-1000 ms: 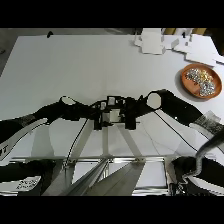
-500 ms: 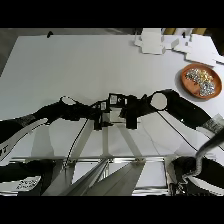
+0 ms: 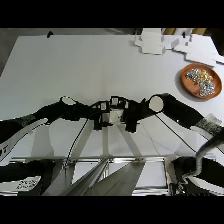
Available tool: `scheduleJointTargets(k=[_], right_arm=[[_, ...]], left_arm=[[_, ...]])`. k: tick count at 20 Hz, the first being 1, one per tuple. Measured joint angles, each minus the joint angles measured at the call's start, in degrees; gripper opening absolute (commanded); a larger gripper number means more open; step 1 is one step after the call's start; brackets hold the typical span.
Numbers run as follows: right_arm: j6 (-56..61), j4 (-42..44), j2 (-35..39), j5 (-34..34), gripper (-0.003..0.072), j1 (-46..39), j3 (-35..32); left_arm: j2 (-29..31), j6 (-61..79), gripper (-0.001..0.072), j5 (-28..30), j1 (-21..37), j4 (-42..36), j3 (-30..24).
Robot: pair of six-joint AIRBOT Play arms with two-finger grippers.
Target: Fold the box and place the chain.
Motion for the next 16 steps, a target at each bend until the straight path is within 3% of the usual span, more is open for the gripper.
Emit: scheduleJointTargets(k=[6,10,13,16], right_arm=[[3.69,-2.29,4.63,0.79,0.0037,0.09,-0.42],[14.75,-8.28,12.92,-0.90,0.0018,-1.51,-0.33],[25.55,-18.71,20.59,0.94,0.0016,-9.18,-0.31],[35.15,-25.66,25.35,2.14,0.0017,-23.52,-0.31]], left_arm=[[0.00,-0.44,0.0343,-0.28,0.02,-0.39,0.00],[0.00,-0.44,0.0343,-0.11,0.04,-0.39,0.00],[0.00,-0.35,0.0343,-0.11,0.04,-0.33,0.00],[0.00,-0.31,0.0343,-0.11,0.04,-0.24,0.00]])
